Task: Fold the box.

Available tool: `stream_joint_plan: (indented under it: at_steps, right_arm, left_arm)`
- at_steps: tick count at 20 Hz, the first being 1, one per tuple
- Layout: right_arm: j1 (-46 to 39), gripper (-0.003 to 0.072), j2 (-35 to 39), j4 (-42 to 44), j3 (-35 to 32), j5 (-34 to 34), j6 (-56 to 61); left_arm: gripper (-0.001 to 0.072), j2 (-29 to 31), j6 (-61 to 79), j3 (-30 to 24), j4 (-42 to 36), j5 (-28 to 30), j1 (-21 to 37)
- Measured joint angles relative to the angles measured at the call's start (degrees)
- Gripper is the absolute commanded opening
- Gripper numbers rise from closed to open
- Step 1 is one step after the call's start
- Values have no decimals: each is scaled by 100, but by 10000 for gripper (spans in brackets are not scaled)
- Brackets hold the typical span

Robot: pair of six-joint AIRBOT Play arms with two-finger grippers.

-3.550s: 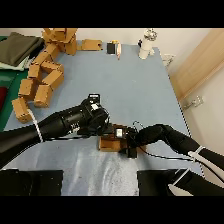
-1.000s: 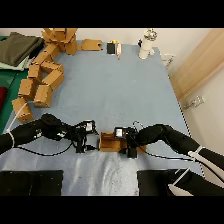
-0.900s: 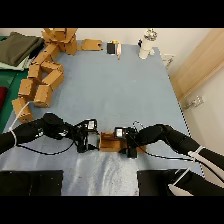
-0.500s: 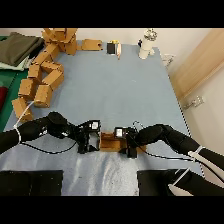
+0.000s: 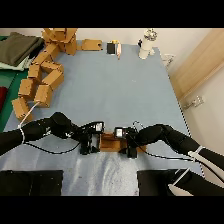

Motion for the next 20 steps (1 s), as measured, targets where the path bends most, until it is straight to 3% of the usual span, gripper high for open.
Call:
stream_joint_plan:
  at_steps: [14, 15, 16, 18, 20]
  right_arm:
    - [0, 506, 0, 0, 0, -2, 2]
    - [0, 507, 0, 0, 0, 0, 2]
    - [0, 507, 0, 0, 0, 0, 11]
    - [0, 506, 0, 0, 0, 2, 26]
    - [0, 507, 0, 0, 0, 2, 13]
  left_arm:
    - [694, -350, -1202, 404, 857, 289, -424]
    - [606, -363, -1237, 417, 887, 293, -444]
    - [570, -372, -1270, 422, 916, 308, -461]
    - [568, -382, -1322, 433, 973, 328, -485]
    - [452, -391, -1362, 439, 1008, 332, -503]
